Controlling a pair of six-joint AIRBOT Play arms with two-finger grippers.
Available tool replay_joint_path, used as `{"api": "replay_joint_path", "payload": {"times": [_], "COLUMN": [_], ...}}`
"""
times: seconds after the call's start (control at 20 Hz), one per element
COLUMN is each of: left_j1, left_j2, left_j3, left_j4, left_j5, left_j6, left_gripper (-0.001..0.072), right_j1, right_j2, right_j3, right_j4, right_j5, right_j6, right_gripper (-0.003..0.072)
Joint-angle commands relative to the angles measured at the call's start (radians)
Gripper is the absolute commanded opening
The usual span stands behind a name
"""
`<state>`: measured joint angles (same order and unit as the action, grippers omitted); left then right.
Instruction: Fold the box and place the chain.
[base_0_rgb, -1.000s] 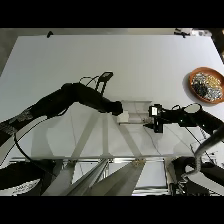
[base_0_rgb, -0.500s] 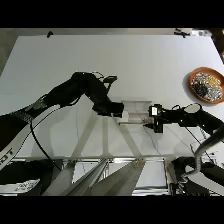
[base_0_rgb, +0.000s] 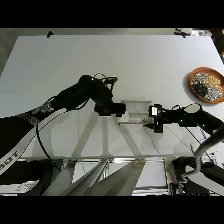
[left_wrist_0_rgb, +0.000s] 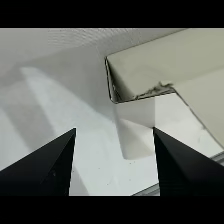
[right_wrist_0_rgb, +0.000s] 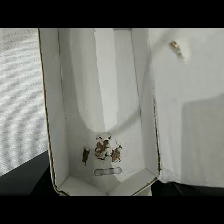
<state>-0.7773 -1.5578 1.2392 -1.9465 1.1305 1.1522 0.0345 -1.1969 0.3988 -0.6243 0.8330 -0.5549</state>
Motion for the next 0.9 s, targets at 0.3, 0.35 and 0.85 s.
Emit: {"api": "replay_joint_path", "payload": {"times": [0.3, 0.35, 0.85], "left_j1": [-0.070, -0.072, -0.085], "left_j2": [-0.036, -0.042, -0.047], "left_j3": [0.001, 0.001, 0.001], "left_j4": [-0.008, -0.008, 0.037], "left_j5": [-0.073, -0.073, -0.105], "left_j6": [-0.058, -0.064, -0.132], "left_gripper": [0.0532, 0.0531, 0.0442], "right_j1": [0.000, 0.000, 0.000], "right_j2": [0.000, 0.000, 0.000], "right_j3": [0.000, 0.000, 0.000], "right_j4": [0.000, 0.000, 0.000], "right_j5": [0.000, 0.000, 0.000], "right_j6": [0.000, 0.000, 0.000], "right_gripper": [0.0436, 0.0436, 0.0436]}}
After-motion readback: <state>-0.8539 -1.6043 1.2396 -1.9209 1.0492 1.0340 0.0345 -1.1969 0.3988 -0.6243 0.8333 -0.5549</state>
